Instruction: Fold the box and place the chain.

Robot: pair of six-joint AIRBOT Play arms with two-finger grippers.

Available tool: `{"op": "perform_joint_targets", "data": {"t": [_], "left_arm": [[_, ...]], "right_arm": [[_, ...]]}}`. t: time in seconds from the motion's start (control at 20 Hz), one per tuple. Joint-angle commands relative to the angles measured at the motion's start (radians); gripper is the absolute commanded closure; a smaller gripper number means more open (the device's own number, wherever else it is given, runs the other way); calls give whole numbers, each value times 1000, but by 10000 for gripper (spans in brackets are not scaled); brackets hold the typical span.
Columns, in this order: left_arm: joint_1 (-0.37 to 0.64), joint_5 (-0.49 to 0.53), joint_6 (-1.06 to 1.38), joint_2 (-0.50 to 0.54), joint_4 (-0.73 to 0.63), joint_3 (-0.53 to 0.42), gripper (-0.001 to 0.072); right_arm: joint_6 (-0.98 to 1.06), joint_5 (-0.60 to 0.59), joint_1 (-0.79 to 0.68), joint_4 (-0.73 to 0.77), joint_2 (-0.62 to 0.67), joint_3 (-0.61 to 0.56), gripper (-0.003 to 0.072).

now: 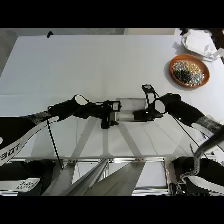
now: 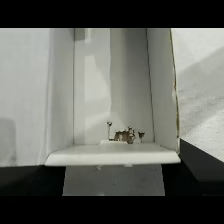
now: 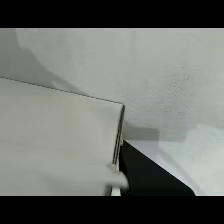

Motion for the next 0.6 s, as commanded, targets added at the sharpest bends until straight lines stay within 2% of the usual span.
{"op": "perform_joint_targets", "data": {"t": [0.0,0.2,0.25,0.3,0.4,0.5,0.55], "left_arm": [[1,0,-4,1,-2,0,396],[1,0,-4,1,-1,0,396],[1,0,-4,1,-1,0,396],[1,0,-4,1,-2,0,396],[1,0,-4,1,-2,0,396],[1,0,-4,1,-2,0,396],[1,0,-4,1,-2,0,396]], "right_arm": [[6,-7,11,-6,0,1,489],[8,-28,31,-6,0,1,493],[15,-26,31,-6,0,1,513],[29,-26,31,-7,0,1,539],[30,-26,31,-7,0,1,675],[30,-26,31,-6,0,1,675],[30,-26,31,-6,1,1,650]]}}
